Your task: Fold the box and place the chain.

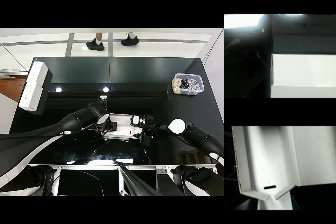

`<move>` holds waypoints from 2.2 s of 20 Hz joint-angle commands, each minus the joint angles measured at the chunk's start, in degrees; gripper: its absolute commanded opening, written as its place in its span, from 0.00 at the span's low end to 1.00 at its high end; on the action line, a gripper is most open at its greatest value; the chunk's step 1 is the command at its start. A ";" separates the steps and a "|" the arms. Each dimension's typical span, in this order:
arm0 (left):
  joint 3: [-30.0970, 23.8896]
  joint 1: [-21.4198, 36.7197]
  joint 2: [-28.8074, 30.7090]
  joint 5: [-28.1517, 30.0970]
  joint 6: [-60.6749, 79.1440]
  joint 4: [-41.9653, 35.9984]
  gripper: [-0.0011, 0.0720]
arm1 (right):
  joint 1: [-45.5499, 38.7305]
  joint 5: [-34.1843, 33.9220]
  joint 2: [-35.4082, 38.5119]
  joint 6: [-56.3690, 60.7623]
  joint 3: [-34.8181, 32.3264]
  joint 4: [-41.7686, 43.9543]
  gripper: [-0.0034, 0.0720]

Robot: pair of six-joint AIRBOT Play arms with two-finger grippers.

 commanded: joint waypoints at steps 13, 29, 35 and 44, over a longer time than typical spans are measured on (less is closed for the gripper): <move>0.00 0.00 0.02 0.09 0.07 -0.20 0.06 | 2.08 -2.62 -3.28 -1.33 0.02 9.42 0.39; 0.00 0.00 0.02 0.13 0.07 -0.20 0.06 | 2.08 -2.62 -3.82 -2.89 0.02 15.72 0.39; 0.00 0.00 0.02 0.11 0.07 -0.17 0.06 | 2.08 -2.64 -4.11 -4.72 0.02 17.94 0.39; 0.00 0.00 0.02 0.09 0.07 -0.20 0.06 | 2.08 -2.60 -4.15 -5.75 0.02 17.97 0.32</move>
